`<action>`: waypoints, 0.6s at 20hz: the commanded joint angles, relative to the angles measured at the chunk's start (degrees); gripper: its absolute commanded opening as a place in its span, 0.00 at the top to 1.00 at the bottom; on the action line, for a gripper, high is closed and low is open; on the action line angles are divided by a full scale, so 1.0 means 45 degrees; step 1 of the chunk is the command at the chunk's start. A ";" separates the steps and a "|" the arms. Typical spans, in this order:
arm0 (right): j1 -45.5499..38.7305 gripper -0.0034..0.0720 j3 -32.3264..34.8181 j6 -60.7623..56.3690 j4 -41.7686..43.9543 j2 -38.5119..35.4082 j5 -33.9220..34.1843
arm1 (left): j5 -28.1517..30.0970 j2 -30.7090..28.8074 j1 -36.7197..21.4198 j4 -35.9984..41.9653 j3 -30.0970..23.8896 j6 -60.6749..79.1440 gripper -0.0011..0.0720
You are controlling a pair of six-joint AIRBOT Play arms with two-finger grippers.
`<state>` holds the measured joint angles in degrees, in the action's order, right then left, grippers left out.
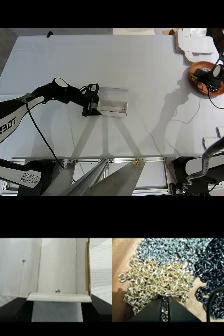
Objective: Fold the box and place the chain.
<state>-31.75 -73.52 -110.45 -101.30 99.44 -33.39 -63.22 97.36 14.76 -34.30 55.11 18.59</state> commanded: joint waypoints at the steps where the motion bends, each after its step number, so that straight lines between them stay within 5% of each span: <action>1: -0.0010 0.93 -0.0015 0.0301 0.0015 -0.0063 -0.0559 | 0.0000 -0.0010 -0.0005 -0.0005 0.0005 0.0005 0.63; 7: -0.0010 0.94 -0.0015 0.2147 0.0015 -0.2059 -0.2025 | 0.0005 -0.0010 -0.0010 -0.0005 0.0005 0.0005 0.63; 12: 0.0471 0.94 -0.0010 0.4993 0.0505 -0.4430 -0.4979 | 0.0000 -0.0010 -0.0010 -0.0005 0.0005 0.0005 0.63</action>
<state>-30.74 -73.54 -95.00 -100.77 84.66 -47.59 -63.22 97.36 14.76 -34.33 55.11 18.59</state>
